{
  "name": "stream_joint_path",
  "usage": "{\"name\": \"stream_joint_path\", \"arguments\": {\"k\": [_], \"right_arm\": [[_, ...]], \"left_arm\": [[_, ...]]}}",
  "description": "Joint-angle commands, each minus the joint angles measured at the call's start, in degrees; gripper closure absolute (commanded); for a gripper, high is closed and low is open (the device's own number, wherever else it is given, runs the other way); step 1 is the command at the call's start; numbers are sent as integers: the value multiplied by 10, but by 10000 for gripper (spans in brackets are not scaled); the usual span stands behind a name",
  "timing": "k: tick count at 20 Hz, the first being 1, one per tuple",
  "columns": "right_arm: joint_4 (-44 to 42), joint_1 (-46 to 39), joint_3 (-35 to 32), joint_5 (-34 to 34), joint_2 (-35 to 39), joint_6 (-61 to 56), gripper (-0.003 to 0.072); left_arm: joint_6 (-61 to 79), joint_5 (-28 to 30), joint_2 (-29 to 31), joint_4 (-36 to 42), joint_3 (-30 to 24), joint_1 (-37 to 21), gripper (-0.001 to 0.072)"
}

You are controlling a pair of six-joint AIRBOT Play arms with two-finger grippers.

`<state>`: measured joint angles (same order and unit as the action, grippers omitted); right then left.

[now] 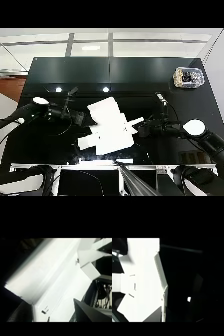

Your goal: Fold the box and place the chain.

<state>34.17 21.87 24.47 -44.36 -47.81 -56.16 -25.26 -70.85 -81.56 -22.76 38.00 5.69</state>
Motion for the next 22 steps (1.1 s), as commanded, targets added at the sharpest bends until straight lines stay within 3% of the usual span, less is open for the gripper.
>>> {"name": "stream_joint_path", "arguments": {"k": [1, 4, 8, 9, 10, 11, 20, 21, 22], "right_arm": [[-1, 0, 0, 0, 0, -3, 638], [-1, 0, 0, 0, 0, -5, 637], [-1, 0, 0, 1, 0, -5, 638], [0, 0, 0, 3, 0, -5, 637], [0, 0, 0, 4, 0, -5, 638], [0, 0, 0, 6, 0, -5, 637], [0, 0, 0, 10, 0, -5, 637], [0, 0, 0, 10, 0, -5, 637], [0, 0, 0, 10, 0, -5, 637]], "left_arm": [[73, -1, -4, 8, 0, 23, 17], [82, 17, -4, 8, 0, 28, 17], [108, -3, -4, 9, 0, 29, 26], [128, -12, -4, 5, 0, 33, 63], [145, -17, -4, 3, 0, 36, 165], [151, -16, -4, 3, 0, 38, 212], [228, -6, -4, -24, 0, 54, 225], [237, 3, -4, -32, 0, 57, 254], [237, 10, -4, -34, 0, 60, 436]]}}
